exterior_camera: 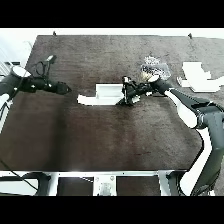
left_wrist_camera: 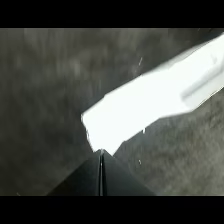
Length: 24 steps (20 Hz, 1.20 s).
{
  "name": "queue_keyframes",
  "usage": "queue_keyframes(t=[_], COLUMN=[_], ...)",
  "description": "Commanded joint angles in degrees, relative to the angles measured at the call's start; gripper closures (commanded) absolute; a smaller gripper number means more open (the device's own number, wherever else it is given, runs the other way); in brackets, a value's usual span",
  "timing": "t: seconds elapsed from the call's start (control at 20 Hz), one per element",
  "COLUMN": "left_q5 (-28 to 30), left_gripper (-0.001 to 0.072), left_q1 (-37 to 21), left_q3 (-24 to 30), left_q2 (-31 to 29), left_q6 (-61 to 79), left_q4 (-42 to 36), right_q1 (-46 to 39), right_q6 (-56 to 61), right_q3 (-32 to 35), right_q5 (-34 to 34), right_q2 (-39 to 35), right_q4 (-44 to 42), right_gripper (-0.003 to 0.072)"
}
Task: Fold the box and place the chain.
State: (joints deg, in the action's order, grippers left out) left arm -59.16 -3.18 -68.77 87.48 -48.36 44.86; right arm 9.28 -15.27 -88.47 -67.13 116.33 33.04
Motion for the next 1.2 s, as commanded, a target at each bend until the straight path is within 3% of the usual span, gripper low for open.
queue_keyframes(t=[0.0, 0.3, 0.6, 0.85, 0.95, 1.0, 1.05, 1.15], left_q5=[0.0, 0.6, 6.1, 7.2, 7.0, 6.0, 4.9, 2.6], left_gripper=[0.0695, 0.0695, 0.0695, 0.0691, 0.0689, 0.0666, 0.0512, 0.0468], left_q1=[-0.2, 0.0, 6.8, 8.6, 8.2, 8.2, 8.2, 8.2], left_q3=[1.4, 1.4, 1.4, 0.8, -1.2, -2.2, -3.0, -4.0], left_q2=[3.1, 8.1, 11.5, 13.2, 12.8, 12.8, 12.8, 12.8], left_q6=[-6.3, -6.2, -5.6, -0.6, -0.7, -0.7, -0.7, -0.7], left_q4=[-0.2, -3.5, -5.8, -15.2, -14.9, -14.9, -14.9, -15.0], right_q1=[0.0, 0.0, 0.0, 0.0, 0.0, 0.0, 0.0, 0.0], right_q6=[0.0, 0.0, 0.0, 0.0, 0.0, 0.0, 0.0, 0.0], right_q3=[0.0, 0.0, 0.0, 0.0, 0.0, 0.0, 0.0, 0.0], right_q5=[0.0, 0.0, 0.0, 0.0, 0.0, 0.0, 0.0, 0.0], right_q2=[0.0, 0.0, 0.0, 0.0, 0.0, 0.0, 0.0, 0.0], right_q4=[0.0, 0.0, 0.0, 0.0, 0.0, 0.0, 0.0, 0.0], right_gripper=[0.0177, 0.0177, 0.0177, 0.0177, 0.0177, 0.0177, 0.0177, 0.0177])
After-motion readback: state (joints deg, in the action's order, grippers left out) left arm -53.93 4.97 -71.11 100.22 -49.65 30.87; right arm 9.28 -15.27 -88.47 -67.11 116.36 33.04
